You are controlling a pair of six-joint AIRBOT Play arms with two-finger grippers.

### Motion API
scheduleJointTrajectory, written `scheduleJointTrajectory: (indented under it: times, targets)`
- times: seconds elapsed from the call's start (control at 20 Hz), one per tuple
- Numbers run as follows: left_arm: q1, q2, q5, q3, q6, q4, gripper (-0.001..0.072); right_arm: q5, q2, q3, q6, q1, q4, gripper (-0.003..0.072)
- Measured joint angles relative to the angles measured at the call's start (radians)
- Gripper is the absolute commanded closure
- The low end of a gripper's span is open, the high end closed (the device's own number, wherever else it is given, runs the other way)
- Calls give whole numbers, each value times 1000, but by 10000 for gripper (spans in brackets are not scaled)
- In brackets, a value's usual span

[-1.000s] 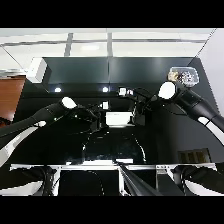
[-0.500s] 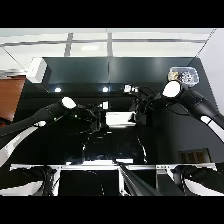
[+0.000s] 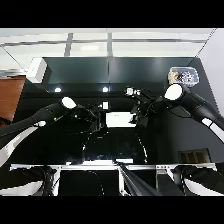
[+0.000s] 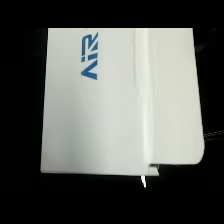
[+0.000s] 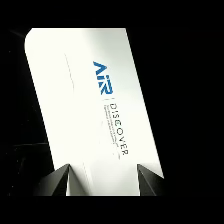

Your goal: Fold the box and place the chain.

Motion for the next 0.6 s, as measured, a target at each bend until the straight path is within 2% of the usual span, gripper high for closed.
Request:
scheduleJointTrajectory:
  times: [0.4, 0.45, 0.5, 0.6]
  targets:
    - [0, 0, 0, 0, -2, 0, 340, -55, 16, -1, -59, 45, -13, 224]
    - [0, 0, 0, 0, -2, 0, 340, -67, 17, -1, -66, 50, -19, 321]
    - [0, 0, 1, 0, -3, -1, 340, -78, 17, -1, -71, 53, -23, 451]
    - [0, 0, 2, 0, -3, -1, 341, -92, 18, -1, -76, 58, -27, 458]
